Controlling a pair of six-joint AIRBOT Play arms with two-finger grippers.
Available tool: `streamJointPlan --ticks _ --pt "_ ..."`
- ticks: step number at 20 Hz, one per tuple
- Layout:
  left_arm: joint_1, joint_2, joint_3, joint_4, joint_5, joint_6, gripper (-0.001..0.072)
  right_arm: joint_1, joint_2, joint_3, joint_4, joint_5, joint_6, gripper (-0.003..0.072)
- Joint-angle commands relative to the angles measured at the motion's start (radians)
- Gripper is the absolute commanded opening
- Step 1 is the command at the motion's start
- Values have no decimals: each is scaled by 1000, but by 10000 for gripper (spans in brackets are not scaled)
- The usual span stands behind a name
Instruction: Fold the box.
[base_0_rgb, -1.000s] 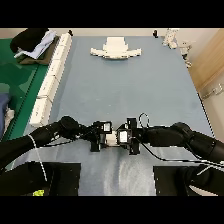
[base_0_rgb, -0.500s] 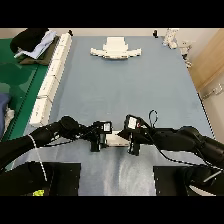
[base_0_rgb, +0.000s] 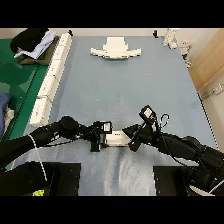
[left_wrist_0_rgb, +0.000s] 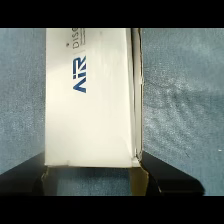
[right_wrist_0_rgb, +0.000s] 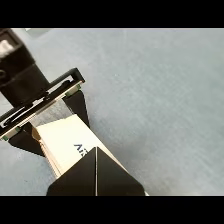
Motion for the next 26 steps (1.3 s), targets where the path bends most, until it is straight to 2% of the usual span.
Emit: streamJointPlan --ticks 1,6,10,18,26 --pt "0 0 1 0 0 0 467 29 -3 -16 8 24 54 2" --pt "0 0 1 0 0 0 467 93 -5 -44 6 29 79 2" --pt "0 0 1 0 0 0 467 93 -5 -98 3 103 90 3" --pt "0 0 1 0 0 0 467 93 -78 -116 3 100 90 2" --pt "0 0 1 0 0 0 468 93 -82 -116 3 92 90 2"
